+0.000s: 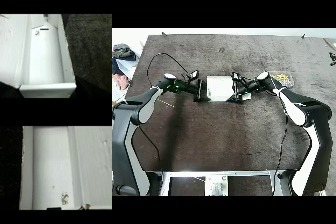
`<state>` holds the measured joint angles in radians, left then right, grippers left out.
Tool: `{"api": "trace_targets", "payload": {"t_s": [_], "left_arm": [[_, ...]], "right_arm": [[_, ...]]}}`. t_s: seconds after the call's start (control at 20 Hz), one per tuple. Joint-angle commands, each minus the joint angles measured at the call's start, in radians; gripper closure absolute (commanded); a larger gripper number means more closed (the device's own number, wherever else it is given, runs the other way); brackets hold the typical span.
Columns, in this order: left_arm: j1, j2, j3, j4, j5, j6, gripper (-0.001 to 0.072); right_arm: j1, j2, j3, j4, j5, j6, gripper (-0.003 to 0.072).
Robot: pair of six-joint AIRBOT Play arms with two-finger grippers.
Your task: Fold the box and place the chain.
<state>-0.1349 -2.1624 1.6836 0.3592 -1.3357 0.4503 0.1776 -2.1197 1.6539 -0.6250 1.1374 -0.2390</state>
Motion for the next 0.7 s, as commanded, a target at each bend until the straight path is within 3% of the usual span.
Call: {"api": "trace_targets", "payload": {"t_s": [0.0, 0.25, 0.65], "left_arm": [[-0.008, 0.0, 0.0, 0.01, 0.032, -0.036, -0.0011], [-0.026, -0.001, 0.0, 0.08, 0.076, -0.083, -0.0007], [-0.026, -0.002, 0.0, 0.052, 0.071, -0.074, -0.0006]], "right_arm": [[0.0, 0.0, 0.0, 0.0, 0.0, 0.0, 0.0245], [0.0, 0.0, 0.0, 0.0, 0.0, 0.0, 0.0246], [0.0, 0.0, 0.0, 0.0, 0.0, 0.0, 0.0245]]}}
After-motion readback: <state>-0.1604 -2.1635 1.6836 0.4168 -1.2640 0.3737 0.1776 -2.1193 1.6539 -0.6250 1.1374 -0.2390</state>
